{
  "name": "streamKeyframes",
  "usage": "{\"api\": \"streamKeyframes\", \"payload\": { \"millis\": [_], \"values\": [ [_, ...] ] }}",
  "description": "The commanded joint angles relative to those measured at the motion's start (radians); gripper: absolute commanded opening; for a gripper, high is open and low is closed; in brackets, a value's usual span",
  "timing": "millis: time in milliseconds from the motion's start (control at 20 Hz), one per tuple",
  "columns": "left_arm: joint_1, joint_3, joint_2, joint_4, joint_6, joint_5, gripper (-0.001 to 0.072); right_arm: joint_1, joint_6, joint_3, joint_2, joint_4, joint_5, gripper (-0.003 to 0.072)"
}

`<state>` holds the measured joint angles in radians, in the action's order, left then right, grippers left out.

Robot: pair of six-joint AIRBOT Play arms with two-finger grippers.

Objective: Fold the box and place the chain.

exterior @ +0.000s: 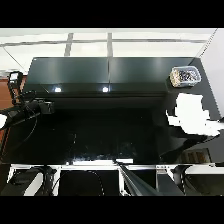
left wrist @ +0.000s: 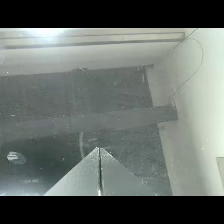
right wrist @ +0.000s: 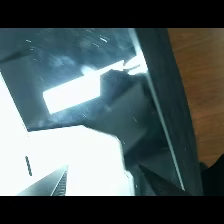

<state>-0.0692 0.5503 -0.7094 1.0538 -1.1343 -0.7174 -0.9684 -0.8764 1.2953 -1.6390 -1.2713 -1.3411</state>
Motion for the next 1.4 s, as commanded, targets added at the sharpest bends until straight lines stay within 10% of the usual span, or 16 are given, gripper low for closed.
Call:
{"api": "streamKeyframes", "payload": {
  "millis": [0, 100, 350, 650, 1050, 1100, 1150, 1200, 1350],
  "values": [
    [0.000, -0.001, 0.001, 0.000, 0.001, 0.000, 0.0030, 0.051, 0.048, 0.035, -0.021, 0.005, -0.012, 0.0451],
    [0.000, -0.001, 0.001, 0.000, 0.001, 0.000, 0.0030, 0.074, 0.072, 0.042, -0.006, 0.022, -0.044, 0.0070],
    [0.000, -0.001, 0.001, 0.000, 0.001, 0.000, 0.0030, 0.125, 0.082, -0.007, 0.132, 0.249, -0.089, 0.0017],
    [0.009, -0.001, -0.005, -0.009, 0.001, -0.001, 0.0030, 0.383, 0.144, -0.441, 0.465, 0.647, 0.071, 0.0017],
    [0.123, -0.001, -0.132, -0.156, 0.001, 0.025, 0.0033, 1.060, 0.045, -0.808, 0.622, 0.772, 0.668, 0.0017],
    [0.156, -0.001, -0.168, -0.189, 0.002, 0.040, 0.0164, 1.117, 0.022, -0.816, 0.621, 0.773, 0.723, 0.0017],
    [0.191, 0.001, -0.205, -0.224, 0.006, 0.062, 0.0524, 1.163, 0.011, -0.819, 0.620, 0.773, 0.761, 0.0017],
    [0.230, 0.012, -0.252, -0.252, 0.008, 0.080, 0.0715, 1.202, 0.011, -0.820, 0.620, 0.773, 0.782, 0.0017],
    [0.278, 0.130, -0.450, -0.297, 0.010, -0.037, 0.0714, 1.261, 0.008, -0.820, 0.620, 0.773, 0.788, 0.0017]
  ]
}}
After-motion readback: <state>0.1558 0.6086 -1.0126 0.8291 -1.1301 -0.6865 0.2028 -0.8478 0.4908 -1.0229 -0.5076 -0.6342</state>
